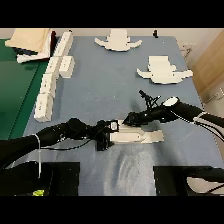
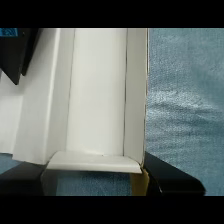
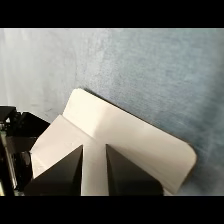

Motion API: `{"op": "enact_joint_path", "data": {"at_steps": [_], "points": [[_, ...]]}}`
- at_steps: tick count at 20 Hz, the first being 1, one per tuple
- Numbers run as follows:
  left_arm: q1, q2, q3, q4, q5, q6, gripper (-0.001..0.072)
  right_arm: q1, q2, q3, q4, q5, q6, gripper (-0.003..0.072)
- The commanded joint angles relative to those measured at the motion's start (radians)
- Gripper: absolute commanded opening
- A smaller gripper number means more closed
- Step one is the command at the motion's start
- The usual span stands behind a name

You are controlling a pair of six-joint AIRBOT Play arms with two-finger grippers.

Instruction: Fold the box.

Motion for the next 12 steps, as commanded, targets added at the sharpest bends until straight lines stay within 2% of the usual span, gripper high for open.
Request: {"op": "enact_joint_path", "data": {"at_steps": [1,5,9,12], "points": [[0.0,0.0,0.0,0.002,-0.001,0.002,0.0525,0.003,0.008,0.023,-0.009,0.019,-0.017,0.0216],[0.0,0.0,0.0,0.002,-0.001,0.002,0.0525,0.003,0.121,0.059,-0.023,0.089,-0.051,0.0216],[0.0,0.0,0.0,0.002,-0.001,0.002,0.0524,0.003,0.314,0.057,-0.176,0.213,-0.054,0.0216],[0.0,0.0,0.0,0.002,0.0,0.002,0.0525,0.004,0.478,0.013,-0.283,0.299,-0.056,0.0223]]}}
